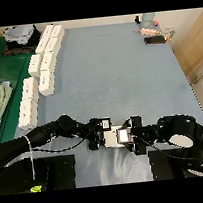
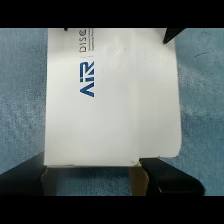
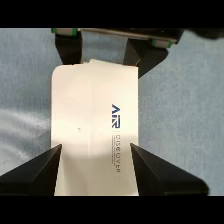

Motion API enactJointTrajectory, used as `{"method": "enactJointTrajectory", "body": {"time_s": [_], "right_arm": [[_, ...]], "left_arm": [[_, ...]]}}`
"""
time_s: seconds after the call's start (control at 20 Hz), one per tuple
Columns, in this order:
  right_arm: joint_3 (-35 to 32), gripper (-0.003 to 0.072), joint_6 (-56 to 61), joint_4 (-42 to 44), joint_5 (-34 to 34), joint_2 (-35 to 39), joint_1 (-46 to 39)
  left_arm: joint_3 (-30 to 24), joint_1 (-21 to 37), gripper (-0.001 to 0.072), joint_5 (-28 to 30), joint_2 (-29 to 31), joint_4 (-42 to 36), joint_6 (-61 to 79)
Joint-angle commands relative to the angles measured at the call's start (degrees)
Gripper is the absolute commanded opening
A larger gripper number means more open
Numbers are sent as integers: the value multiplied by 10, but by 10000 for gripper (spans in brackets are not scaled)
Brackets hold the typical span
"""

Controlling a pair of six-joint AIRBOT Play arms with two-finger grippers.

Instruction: Fold the box.

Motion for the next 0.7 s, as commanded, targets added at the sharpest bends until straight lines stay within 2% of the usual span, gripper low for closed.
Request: {"method": "enactJointTrajectory", "body": {"time_s": [0.0,0.15,0.65], "right_arm": [[1,663,-40,-31,-13,-23,0],[3,651,-40,-54,-41,-29,0],[7,650,-37,-86,-39,15,0]], "left_arm": [[1,0,526,0,0,0,1],[1,0,526,0,0,0,1],[1,0,526,0,0,0,1]]}}
